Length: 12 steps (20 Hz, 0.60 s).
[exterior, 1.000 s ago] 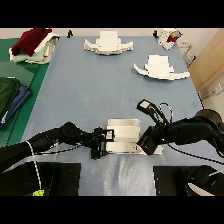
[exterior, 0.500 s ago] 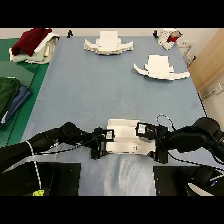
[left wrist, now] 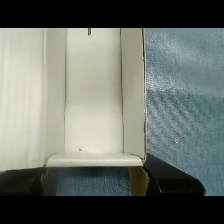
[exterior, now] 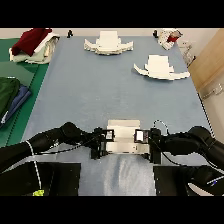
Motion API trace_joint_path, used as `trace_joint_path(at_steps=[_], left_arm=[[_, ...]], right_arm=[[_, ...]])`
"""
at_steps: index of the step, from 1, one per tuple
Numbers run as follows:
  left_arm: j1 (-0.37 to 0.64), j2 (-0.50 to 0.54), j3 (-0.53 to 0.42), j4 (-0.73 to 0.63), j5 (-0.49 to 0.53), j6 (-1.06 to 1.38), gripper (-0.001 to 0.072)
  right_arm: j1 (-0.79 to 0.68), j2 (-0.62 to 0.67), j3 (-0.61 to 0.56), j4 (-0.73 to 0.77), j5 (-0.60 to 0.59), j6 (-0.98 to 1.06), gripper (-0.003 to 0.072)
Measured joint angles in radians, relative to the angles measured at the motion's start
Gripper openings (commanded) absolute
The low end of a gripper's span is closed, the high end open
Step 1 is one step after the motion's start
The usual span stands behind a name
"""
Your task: Fold the box.
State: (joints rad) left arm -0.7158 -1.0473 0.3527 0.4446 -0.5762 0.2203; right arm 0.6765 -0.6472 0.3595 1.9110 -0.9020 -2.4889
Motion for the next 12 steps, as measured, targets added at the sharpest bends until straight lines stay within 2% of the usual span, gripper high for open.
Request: trace_joint_path(at_steps=[2, 3, 4, 6, 7, 9, 10, 12], left_arm=[[0.000, 0.000, 0.000, 0.000, 0.000, 0.000, 0.0508], [0.000, 0.000, 0.000, 0.000, 0.000, 0.000, 0.0509], [0.000, 0.000, 0.000, 0.000, 0.000, 0.000, 0.0509], [0.000, 0.000, 0.000, 0.000, 0.000, 0.000, 0.0508], [0.000, 0.000, 0.000, 0.000, 0.000, 0.000, 0.0509], [0.000, 0.000, 0.000, 0.000, 0.000, 0.000, 0.0509], [0.000, 0.000, 0.000, 0.000, 0.000, 0.000, 0.0509], [0.000, 0.000, 0.000, 0.000, 0.000, 0.000, 0.0509]], right_arm=[[0.000, -0.005, -0.012, 0.010, 0.038, -0.029, 0.0497], [0.000, -0.010, -0.016, 0.013, 0.054, -0.040, 0.0339], [0.000, -0.014, -0.019, 0.019, 0.064, -0.048, 0.0291], [0.000, -0.024, -0.022, 0.039, 0.082, -0.063, 0.0268], [0.000, -0.027, -0.023, 0.050, 0.085, -0.074, 0.0185], [0.000, -0.031, -0.023, 0.076, 0.093, -0.086, 0.0150], [0.001, -0.032, -0.024, 0.087, 0.097, -0.092, 0.0100], [0.002, -0.037, -0.024, 0.111, 0.109, -0.101, 0.0085]])
